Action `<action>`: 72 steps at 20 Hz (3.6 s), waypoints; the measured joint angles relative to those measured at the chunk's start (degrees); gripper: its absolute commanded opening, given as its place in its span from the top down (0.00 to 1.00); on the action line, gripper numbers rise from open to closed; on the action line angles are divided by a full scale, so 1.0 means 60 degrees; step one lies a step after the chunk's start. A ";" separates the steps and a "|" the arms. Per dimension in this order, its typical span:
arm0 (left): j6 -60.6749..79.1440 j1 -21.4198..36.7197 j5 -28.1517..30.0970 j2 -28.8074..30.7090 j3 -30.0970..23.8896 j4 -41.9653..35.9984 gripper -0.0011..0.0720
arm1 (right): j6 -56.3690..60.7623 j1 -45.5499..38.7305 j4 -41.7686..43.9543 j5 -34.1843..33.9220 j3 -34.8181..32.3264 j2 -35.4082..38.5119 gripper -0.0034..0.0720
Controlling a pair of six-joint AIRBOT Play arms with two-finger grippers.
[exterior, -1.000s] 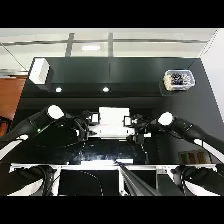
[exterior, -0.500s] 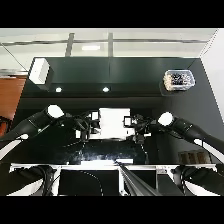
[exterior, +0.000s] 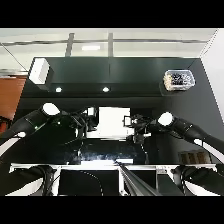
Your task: Fold the box and place the chain.
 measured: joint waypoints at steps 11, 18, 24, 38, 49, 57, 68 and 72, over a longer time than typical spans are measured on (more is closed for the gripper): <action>-0.0036 0.0488 -0.0969 0.0098 0.0000 0.0415 0.03 | -0.0029 0.0000 -0.0022 0.0015 0.0000 0.0000 0.63; -0.0765 -0.0430 -0.0328 0.0098 0.0000 0.0448 0.54 | -0.0033 0.0000 -0.0025 0.0022 0.0000 0.0000 0.63; -0.1053 -0.0605 -0.0117 0.0098 0.0000 0.0426 0.67 | -0.0036 0.0000 -0.0033 0.0029 0.0000 0.0000 0.63; -0.0965 -0.1056 -0.0029 -0.0361 0.0000 -0.0699 0.69 | -0.0033 0.0000 -0.0033 0.0033 0.0000 0.0000 0.63; -0.0903 -0.1155 0.0339 -0.0404 0.0000 -0.0758 0.77 | -0.0022 0.0000 -0.0018 0.0029 0.0000 0.0000 0.63; -0.3005 -0.0219 0.0153 0.0390 0.0324 0.1242 0.94 | -0.0029 0.0000 -0.0025 0.0026 0.0000 0.0000 0.63; -1.1730 0.4779 -0.1705 0.1166 -0.0517 0.2208 0.94 | -0.0029 0.0000 -0.0025 0.0022 0.0000 0.0000 0.63; -1.2466 0.4492 -0.2441 0.0397 -0.0994 0.1698 0.94 | -0.0029 0.0000 -0.0025 0.0026 0.0000 0.0000 0.63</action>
